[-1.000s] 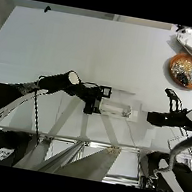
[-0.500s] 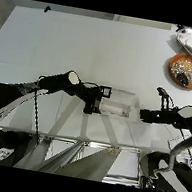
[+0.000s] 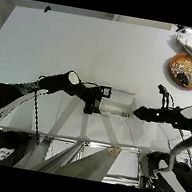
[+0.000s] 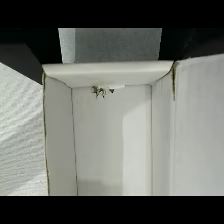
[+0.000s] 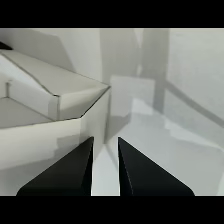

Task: Fold the box and place the chain.

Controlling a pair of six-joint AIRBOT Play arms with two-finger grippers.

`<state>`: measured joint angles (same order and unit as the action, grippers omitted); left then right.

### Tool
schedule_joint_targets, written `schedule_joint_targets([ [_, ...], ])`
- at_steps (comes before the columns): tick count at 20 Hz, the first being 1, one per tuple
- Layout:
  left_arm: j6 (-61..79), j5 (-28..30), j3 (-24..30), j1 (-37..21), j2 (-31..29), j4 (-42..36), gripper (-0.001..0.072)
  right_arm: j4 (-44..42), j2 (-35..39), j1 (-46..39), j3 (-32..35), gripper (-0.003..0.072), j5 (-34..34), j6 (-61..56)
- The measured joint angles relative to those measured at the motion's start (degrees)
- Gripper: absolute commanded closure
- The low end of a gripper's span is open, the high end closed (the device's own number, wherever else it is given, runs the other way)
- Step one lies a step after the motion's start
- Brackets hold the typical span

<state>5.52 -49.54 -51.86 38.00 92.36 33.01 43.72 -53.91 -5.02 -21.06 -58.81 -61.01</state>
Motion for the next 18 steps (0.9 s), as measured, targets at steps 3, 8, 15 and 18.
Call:
schedule_joint_targets([
  [3, 0.0, 0.0, 0.0, 0.0, 0.0, 0.0, 0.0575, -1.8, 0.9, 0.0, 0.0, 0.0491, -1.7, 0.0],
  [8, 0.0, 0.0, 0.0, 0.0, 0.0, 0.0, 0.0575, -3.8, 1.3, 0.0, 0.0, 0.0407, -3.5, 0.1],
  [15, 0.0, 0.0, 0.0, 0.0, 0.0, 0.0, 0.0575, -4.6, 1.4, 1.6, 0.0, 0.0329, -4.3, 0.1],
  [18, 0.0, 0.0, 0.0, 0.0, 0.0, 0.0, 0.0575, -4.6, 1.4, 4.8, 0.0, 0.0287, -1.7, -0.3],
])
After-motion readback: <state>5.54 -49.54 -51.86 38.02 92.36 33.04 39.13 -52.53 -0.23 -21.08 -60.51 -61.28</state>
